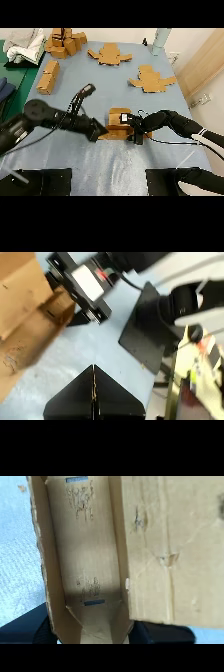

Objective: Fold the box.

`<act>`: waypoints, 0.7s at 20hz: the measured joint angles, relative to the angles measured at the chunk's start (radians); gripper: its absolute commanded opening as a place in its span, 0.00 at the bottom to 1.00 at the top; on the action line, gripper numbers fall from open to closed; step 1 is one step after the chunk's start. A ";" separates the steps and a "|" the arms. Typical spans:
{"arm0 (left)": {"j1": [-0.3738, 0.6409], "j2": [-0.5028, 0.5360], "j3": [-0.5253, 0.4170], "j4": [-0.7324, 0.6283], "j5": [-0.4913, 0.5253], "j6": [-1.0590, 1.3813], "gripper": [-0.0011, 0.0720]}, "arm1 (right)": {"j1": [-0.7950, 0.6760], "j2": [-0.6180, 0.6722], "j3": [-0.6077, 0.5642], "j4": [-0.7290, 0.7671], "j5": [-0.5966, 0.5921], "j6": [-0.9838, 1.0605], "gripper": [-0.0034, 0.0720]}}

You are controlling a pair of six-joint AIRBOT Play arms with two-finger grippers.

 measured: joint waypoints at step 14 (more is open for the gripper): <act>0.073 -0.166 -0.101 -0.037 0.140 0.905 0.97 | 0.000 0.000 0.000 -0.003 0.000 0.000 0.73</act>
